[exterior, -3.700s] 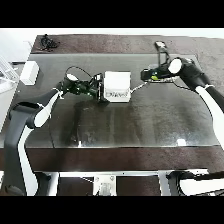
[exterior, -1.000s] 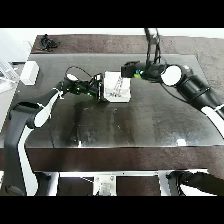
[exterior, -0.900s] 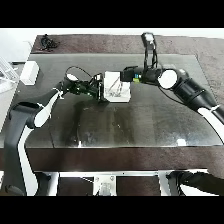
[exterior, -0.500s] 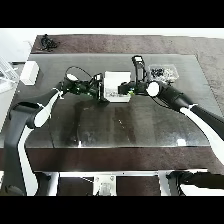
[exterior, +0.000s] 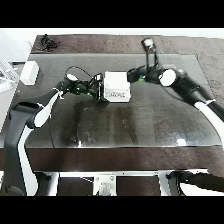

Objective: Fold the box and place the chain.

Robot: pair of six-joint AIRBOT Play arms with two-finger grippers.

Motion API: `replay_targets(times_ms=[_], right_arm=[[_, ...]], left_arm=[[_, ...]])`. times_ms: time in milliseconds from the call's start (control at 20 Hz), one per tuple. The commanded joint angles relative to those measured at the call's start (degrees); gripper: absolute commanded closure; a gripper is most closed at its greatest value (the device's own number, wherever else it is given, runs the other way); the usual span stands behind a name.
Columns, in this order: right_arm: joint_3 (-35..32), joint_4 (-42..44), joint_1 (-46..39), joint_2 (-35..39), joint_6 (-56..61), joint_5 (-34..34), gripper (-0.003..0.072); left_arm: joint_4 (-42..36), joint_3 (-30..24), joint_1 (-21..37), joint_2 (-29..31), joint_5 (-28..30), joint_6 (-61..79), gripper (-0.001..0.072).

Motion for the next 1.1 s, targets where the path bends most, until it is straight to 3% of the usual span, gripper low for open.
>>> replay_targets(times_ms=[0, 250, 350, 700, 1050], right_arm=[[5.7, 3.6, -5.6, 1.0, -12.3, 6.9, 0.0417], [15.4, 32.3, -19.8, -8.0, -35.3, 25.9, 0.0419], [19.1, 38.6, -23.1, -13.7, -38.2, 30.3, 0.0508], [34.8, 43.0, -21.0, -33.7, -39.4, 40.6, 0.0541], [37.4, 36.5, -15.2, -36.4, -40.1, 49.4, 0.0539]], left_arm=[[0.0, 0.0, 0.0, 0.0, 0.0, 0.0, 0.0381], [0.0, 0.0, 0.0, 0.0, 0.0, 0.0, 0.0381], [0.0, 0.0, 0.0, 0.0, 0.0, 0.0, 0.0381], [0.0, 0.0, 0.0, 0.0, 0.0, 0.0, 0.0381], [0.0, 0.0, 0.0, 0.0, 0.0, 0.0, 0.0381]])
